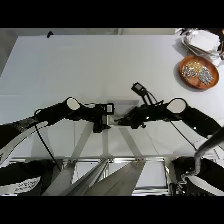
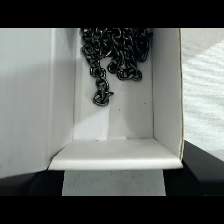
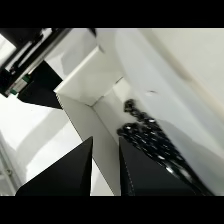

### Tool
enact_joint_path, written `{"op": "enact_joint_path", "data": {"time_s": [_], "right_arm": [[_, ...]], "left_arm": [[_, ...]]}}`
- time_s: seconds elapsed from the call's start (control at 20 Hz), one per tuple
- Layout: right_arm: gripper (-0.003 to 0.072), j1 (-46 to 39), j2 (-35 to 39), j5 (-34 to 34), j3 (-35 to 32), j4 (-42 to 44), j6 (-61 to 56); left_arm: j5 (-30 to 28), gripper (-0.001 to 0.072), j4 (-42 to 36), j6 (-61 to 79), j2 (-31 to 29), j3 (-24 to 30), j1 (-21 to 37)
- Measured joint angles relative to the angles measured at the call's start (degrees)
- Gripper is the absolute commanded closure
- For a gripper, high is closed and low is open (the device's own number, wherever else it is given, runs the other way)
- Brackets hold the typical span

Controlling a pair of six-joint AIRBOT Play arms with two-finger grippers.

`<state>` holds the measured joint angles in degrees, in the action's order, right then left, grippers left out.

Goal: Fold the box and place the chain.

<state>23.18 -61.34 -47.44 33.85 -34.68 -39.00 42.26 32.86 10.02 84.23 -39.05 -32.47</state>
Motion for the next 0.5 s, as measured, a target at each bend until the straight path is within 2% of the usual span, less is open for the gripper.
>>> {"op": "enact_joint_path", "data": {"time_s": [0.2, 0.5], "right_arm": [[0.0510, -9.11, 4.94, -5.86, 0.04, -8.44, -1.79], [0.0508, -13.38, 3.76, -5.05, -2.21, -19.91, -4.07]], "left_arm": [[0.00, 0.0434, 0.00, 0.00, 0.00, 0.00, 0.00], [0.00, 0.0434, 0.00, 0.00, 0.02, 0.00, 0.00]]}}
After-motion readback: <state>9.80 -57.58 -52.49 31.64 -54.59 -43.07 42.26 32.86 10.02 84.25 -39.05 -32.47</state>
